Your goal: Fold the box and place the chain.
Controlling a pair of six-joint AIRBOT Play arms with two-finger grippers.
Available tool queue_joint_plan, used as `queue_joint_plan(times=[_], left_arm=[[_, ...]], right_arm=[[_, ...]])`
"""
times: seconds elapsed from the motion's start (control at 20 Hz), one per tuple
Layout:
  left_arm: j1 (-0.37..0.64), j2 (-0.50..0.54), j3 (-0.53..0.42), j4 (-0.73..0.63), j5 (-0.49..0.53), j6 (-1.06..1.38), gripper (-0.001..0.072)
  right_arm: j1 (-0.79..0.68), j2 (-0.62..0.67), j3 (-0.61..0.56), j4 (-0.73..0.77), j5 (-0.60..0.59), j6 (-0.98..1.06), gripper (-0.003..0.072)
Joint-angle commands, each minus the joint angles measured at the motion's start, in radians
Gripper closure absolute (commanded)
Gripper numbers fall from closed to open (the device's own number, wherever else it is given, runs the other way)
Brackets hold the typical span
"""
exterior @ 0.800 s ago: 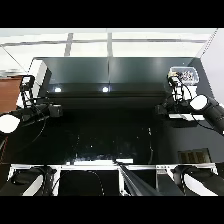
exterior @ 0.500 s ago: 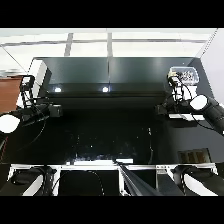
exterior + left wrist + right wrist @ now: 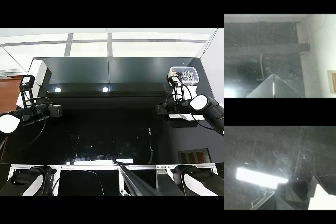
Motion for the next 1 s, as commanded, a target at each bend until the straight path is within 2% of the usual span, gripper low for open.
queue_joint_plan(times=[0.0,0.25,0.3,0.35,0.4,0.45,0.55,0.7,0.8,0.95], left_arm=[[0.001,0.000,0.000,-0.005,0.005,0.000,0.0681],[0.001,-0.002,0.000,-0.006,0.035,0.000,0.0680],[0.001,-0.005,0.000,-0.006,0.052,0.000,0.0680],[0.001,-0.009,0.000,-0.006,0.067,0.000,0.0663],[0.001,-0.013,0.000,-0.005,0.084,0.000,0.0412],[0.001,-0.016,0.000,0.002,0.093,-0.002,0.0009],[0.003,-0.015,0.000,0.009,0.069,0.002,0.0006],[0.002,-0.016,0.000,0.009,0.047,0.001,0.0007],[0.002,-0.016,0.000,0.008,0.048,0.001,0.0007],[0.002,-0.016,0.000,0.008,0.048,0.001,0.0007]], right_arm=[[0.002,0.000,-0.001,0.024,-0.029,0.001,0.0666],[0.002,0.000,-0.001,0.119,-0.100,0.000,0.0665],[0.001,0.000,-0.001,0.122,-0.147,0.001,0.0550],[0.001,0.000,-0.001,0.122,-0.191,0.001,-0.0012],[0.000,0.000,0.002,0.112,-0.212,-0.002,-0.0033],[-0.013,0.000,0.018,0.058,-0.203,0.004,-0.0033],[-0.105,0.000,0.074,-0.114,-0.175,0.143,-0.0032],[-0.401,-0.008,0.180,-0.349,-0.164,0.317,-0.0028],[-0.655,-0.045,0.242,-0.349,-0.146,0.353,-0.0028],[-0.955,-0.169,0.367,-0.179,-0.006,0.254,-0.0028]])
